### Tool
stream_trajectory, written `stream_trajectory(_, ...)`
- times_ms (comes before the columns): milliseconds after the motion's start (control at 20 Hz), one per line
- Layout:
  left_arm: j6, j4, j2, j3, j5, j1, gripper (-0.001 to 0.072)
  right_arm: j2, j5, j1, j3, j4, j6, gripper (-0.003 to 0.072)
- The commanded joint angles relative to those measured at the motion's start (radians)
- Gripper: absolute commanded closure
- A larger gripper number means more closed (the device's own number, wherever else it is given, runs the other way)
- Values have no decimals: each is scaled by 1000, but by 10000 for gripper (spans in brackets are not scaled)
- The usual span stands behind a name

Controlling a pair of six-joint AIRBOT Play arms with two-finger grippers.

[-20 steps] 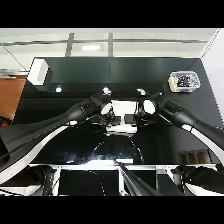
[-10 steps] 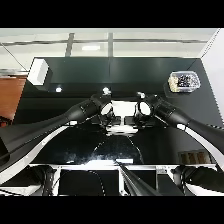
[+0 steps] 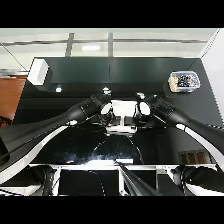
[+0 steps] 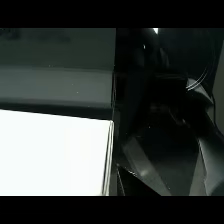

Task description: Fold the box and place the chain.

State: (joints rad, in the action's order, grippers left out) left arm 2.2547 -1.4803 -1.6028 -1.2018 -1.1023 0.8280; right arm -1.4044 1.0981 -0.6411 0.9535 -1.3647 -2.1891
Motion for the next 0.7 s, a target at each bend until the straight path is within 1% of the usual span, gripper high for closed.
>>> stream_trajectory(0, 1, 0, 0, 0, -3, -1, 683, -1, 25, -1, 5, 0, -4, 476)
stream_trajectory(50, 1, 0, 0, 0, -3, -1, 683, -1, 30, -1, 6, -2, -4, 490)
stream_trajectory(100, 1, 0, 0, 0, -3, -1, 683, -1, 31, -1, 6, -6, -4, 571)
stream_trajectory(150, 1, 0, 0, 0, -3, -1, 683, -1, 29, -1, 6, -10, -5, 572)
stream_trajectory(200, 0, 0, 0, 0, -3, -1, 684, -1, 26, -1, 6, -9, -5, 675)
stream_trajectory(450, 1, 1, 0, 0, -3, -1, 683, -1, 16, -1, 7, -6, -14, 672)
stream_trajectory(500, 0, 1, 0, 0, -3, -1, 683, -1, 18, 2, 12, -5, -13, 573)
stream_trajectory(550, 0, 1, 0, 0, -3, -1, 683, 1, 34, 6, 27, -5, 3, 358)
stream_trajectory(600, 1, 0, 0, 0, -3, -1, 683, 7, 60, 11, 48, -6, 37, 328)
stream_trajectory(650, 1, 0, 0, 0, -3, -1, 683, 26, 85, 19, 71, -14, 76, 328)
